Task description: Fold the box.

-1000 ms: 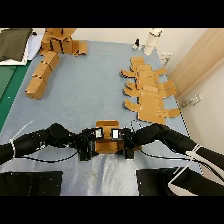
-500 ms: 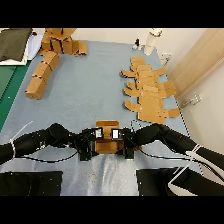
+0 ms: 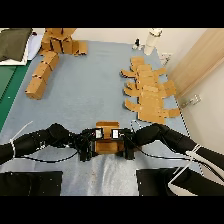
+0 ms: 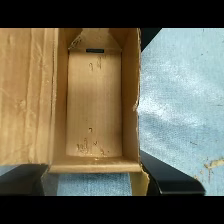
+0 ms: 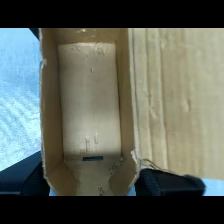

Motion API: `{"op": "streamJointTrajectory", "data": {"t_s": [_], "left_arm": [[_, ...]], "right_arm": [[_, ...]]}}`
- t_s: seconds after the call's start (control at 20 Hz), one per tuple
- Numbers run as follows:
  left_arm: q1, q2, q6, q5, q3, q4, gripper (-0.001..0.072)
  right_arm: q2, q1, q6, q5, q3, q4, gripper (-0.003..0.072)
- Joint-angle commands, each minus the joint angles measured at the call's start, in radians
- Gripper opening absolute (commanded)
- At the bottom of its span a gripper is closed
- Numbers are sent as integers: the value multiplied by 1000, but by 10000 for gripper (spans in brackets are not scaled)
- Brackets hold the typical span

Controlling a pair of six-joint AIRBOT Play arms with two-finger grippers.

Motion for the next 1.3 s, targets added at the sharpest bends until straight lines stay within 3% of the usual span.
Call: {"op": "streamJointTrajectory", "data": {"t_s": [0.0,0.25,0.45,0.7,0.9,1.05,1.25], "left_arm": [[0,0,0,3,1,0,519],[0,0,0,3,1,0,519],[0,0,0,3,1,0,519],[0,0,0,3,1,0,519],[0,0,0,3,1,0,519],[0,0,0,3,1,0,519],[0,0,0,3,1,0,519]], "right_arm": [[6,-1,1,-8,0,-2,713],[67,-5,8,-8,0,-67,714],[166,-9,182,-31,0,-208,713],[307,-9,407,-314,0,-339,711],[397,-9,506,-517,0,-187,709],[429,-9,712,-519,0,37,704],[430,-8,997,-495,0,92,704]]}}
